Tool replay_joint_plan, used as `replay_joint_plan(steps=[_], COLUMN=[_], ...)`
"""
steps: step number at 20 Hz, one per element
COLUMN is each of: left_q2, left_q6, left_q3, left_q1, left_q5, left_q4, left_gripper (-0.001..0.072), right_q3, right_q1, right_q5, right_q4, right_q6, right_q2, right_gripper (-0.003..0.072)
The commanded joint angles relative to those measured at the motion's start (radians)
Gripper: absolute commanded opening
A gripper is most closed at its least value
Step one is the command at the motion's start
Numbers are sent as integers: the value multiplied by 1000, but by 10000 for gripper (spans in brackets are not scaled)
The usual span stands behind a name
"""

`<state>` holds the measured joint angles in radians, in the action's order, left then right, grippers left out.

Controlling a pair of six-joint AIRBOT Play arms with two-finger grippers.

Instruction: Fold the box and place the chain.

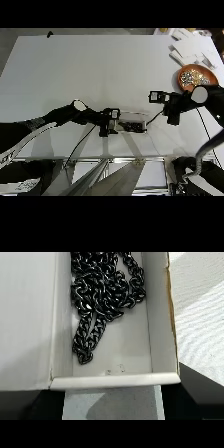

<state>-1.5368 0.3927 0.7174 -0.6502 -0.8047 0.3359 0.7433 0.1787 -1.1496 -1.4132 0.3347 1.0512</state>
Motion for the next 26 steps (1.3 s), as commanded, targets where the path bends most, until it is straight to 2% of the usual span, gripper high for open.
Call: replay_joint_plan(steps=[1,12,15,17,26], left_q2=[1,1,1,1,1], left_q6=[0,0,0,0,0], left_q3=[0,0,0,0,0], left_q1=[0,0,0,0,0], left_q5=[0,0,0,0,0], left_q4=[0,0,0,0,0], left_gripper=[271,271,271,271,271], right_q3=[1,1,1,0,-34], right_q1=[1,1,1,1,1], right_q5=[40,100,126,121,119], right_q4=[-5,34,60,59,51], right_q6=[-118,-209,-210,-213,-213], right_q2=[104,236,238,239,240], right_gripper=[160,156,152,102,85])
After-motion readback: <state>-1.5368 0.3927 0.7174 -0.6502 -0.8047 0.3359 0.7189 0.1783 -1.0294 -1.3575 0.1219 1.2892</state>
